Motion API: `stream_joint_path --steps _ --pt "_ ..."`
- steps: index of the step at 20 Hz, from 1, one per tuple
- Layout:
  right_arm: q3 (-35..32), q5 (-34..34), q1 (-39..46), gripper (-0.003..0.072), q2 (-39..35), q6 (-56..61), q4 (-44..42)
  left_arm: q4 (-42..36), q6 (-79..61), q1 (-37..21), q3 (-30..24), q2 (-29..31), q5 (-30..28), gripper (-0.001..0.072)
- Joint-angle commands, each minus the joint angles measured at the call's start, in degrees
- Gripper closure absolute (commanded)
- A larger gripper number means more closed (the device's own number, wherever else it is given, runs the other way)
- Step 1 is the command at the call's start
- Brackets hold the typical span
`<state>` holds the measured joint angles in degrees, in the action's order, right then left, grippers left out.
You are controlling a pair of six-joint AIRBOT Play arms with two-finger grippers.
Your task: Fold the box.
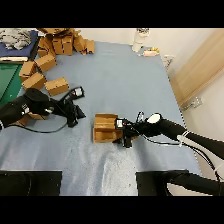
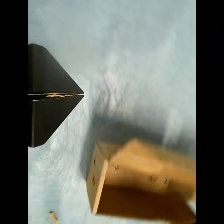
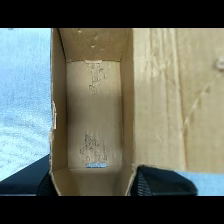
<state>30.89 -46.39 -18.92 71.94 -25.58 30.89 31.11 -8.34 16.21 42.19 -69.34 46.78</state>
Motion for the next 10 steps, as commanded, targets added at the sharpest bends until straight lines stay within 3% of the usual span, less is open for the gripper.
stream_joint_path --steps 1,3,5,6,7,10 --pt "0.0 0.5 0.0 0.0182 0.0 0.0 0.0 -0.4 -10.8 4.7 -6.3 2.4 -1.9 0.0701" --pt "0.0 0.5 0.0 0.0182 0.0 0.0 0.0 -0.3 -12.3 5.4 -10.8 3.2 -3.5 0.0699" --pt "0.0 0.5 0.0 0.0181 0.0 0.0 0.0 -0.3 -11.9 5.4 -11.8 3.3 -2.8 0.0696" --pt "0.0 0.5 0.0 0.0181 0.0 0.0 0.0 -0.8 -11.6 5.4 -11.8 3.3 -2.6 0.0496" --pt "0.0 0.5 0.0 0.0182 0.0 0.0 0.0 -3.3 -11.1 5.6 -11.8 3.3 -3.1 0.0018" --pt "0.0 0.5 0.0 0.0182 0.0 0.0 0.0 -9.5 -8.3 6.1 -11.8 2.9 -3.3 0.0009"
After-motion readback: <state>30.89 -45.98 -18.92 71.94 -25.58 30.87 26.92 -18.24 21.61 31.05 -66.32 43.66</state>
